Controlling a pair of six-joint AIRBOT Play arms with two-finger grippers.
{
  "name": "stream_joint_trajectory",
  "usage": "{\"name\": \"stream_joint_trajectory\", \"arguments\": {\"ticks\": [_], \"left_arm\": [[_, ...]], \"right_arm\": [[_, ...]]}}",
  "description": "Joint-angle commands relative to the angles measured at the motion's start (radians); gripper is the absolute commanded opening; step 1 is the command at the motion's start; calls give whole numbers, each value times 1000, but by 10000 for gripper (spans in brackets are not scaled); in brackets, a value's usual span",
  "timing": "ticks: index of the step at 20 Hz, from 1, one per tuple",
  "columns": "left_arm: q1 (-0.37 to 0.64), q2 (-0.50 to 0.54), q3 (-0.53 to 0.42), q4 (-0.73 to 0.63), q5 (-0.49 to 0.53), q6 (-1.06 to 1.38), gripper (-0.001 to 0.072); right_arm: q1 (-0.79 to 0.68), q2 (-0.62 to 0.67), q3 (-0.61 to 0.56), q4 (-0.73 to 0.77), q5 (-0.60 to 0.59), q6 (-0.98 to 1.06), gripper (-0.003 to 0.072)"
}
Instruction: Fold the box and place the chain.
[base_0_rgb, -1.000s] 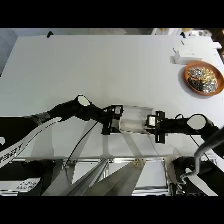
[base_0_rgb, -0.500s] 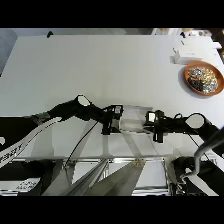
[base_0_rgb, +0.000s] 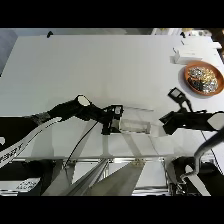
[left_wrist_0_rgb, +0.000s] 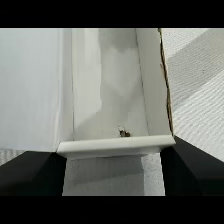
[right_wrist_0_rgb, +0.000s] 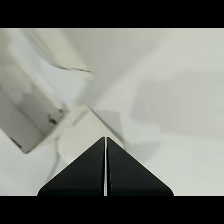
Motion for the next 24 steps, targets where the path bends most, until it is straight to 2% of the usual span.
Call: {"name": "stream_joint_trajectory", "arguments": {"ticks": [1, 4, 6, 9, 13, 18, 24], "left_arm": [[0, 0, 1, 0, 0, -1, 208], [0, 0, 1, 0, 0, -1, 208], [0, 0, 1, 0, 0, -1, 208], [0, 0, 0, 0, -1, -1, 208], [0, 0, 1, 0, 0, 0, 208], [0, 0, 0, 0, 0, 0, 208], [0, 0, 0, 0, 0, 0, 208]], "right_arm": [[-175, 17, 28, -92, 97, 396, 15], [-257, -5, 10, -103, 122, 481, 15], [-258, -37, -36, -70, 115, 509, 15], [-228, -80, -86, 16, 39, 509, 15], [-214, -195, -115, 13, 9, 509, 15], [-214, -302, -146, 115, -29, 385, 15], [-214, -315, -147, 301, -6, 239, 15]]}}
